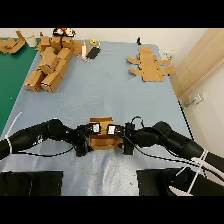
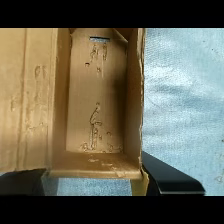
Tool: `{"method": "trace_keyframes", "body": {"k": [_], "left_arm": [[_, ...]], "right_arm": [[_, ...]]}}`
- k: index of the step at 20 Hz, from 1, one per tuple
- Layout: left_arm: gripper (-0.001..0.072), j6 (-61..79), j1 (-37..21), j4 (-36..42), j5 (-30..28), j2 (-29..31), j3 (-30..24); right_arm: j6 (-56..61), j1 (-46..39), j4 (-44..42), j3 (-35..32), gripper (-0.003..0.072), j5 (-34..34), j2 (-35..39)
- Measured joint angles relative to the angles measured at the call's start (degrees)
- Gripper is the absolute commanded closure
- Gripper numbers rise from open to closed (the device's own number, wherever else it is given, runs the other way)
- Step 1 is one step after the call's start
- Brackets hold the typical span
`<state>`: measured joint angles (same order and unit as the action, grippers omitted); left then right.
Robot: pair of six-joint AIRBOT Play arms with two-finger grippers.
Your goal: Fold the box.
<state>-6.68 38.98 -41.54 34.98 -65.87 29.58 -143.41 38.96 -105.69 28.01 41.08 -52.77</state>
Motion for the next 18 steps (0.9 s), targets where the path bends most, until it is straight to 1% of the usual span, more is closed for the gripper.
{"method": "trace_keyframes", "body": {"k": [1, 2, 3, 5, 6, 9, 18], "left_arm": [[0.025, 0.0, 0.0, 0.0, 0.0, 0.0, 0.0], [0.025, 0.0, 0.0, 0.0, 0.0, 0.0, 0.0], [0.025, 0.0, 0.0, 0.0, 0.0, 0.0, 0.0], [0.025, 0.0, 0.0, 0.0, 0.0, 0.0, 0.0], [0.025, 0.0, 0.0, 0.0, 0.0, 0.0, 0.0], [0.025, 0.0, 0.0, 0.0, 0.0, 0.0, 0.0], [0.025, 0.0, 0.0, 0.0, 0.0, 0.0, 0.0]], "right_arm": [[-1.9, 0.0, -0.6, 0.0, 0.0275, -0.1, -0.2], [-3.7, 0.0, -1.4, 0.0, 0.0363, -0.3, -0.4], [-5.0, 0.0, -2.1, 0.0, 0.0429, -0.3, -0.5], [-8.3, 0.0, -4.2, 0.0, 0.0553, -0.5, -0.7], [-9.8, 0.0, -4.9, 0.0, 0.059, -0.6, -0.7], [-13.5, 0.0, -6.5, 0.0, 0.0591, -1.2, -0.7], [-18.8, 0.0, -11.9, 0.0, 0.0586, -1.6, -0.8]]}}
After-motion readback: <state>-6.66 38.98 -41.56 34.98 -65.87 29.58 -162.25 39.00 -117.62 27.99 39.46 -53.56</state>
